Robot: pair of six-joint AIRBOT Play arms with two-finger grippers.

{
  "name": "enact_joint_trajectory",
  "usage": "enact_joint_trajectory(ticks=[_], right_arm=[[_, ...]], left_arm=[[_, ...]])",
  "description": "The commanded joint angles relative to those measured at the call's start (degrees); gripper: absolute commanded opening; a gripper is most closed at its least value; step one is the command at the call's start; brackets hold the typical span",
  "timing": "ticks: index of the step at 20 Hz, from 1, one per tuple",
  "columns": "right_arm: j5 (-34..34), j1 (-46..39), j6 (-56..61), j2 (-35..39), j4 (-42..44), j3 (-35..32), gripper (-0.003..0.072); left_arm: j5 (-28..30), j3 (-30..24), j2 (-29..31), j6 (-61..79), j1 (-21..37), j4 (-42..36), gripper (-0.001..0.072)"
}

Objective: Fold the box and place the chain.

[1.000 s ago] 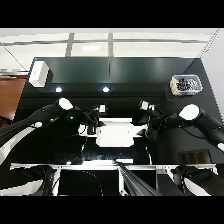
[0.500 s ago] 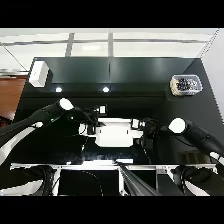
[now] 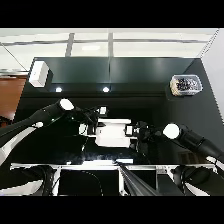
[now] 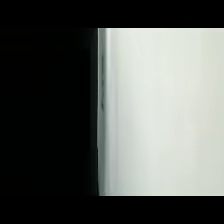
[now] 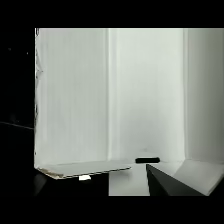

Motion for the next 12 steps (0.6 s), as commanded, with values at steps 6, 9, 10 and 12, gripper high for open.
enact_joint_trajectory(ticks=[6, 9, 10, 12], right_arm=[[-4.2, 0.5, 0.0, 0.4, 4.8, 0.1, 0.0618], [-5.6, 0.5, 0.1, 1.1, 2.5, 0.6, 0.0617], [-5.7, 0.1, 0.9, 1.1, 2.7, 1.1, 0.0618], [-5.0, -0.8, 1.6, 1.1, 2.6, 2.5, 0.0618]], left_arm=[[-0.1, 0.0, 0.0, 0.0, 0.0, 0.1, 0.0027], [-0.1, 0.0, 0.0, 0.0, 0.0, 0.2, 0.0027], [-0.1, 0.0, 0.0, 0.0, 0.0, 0.2, 0.0027], [-0.1, 0.0, 0.0, 0.0, 0.0, 0.2, 0.0027]])
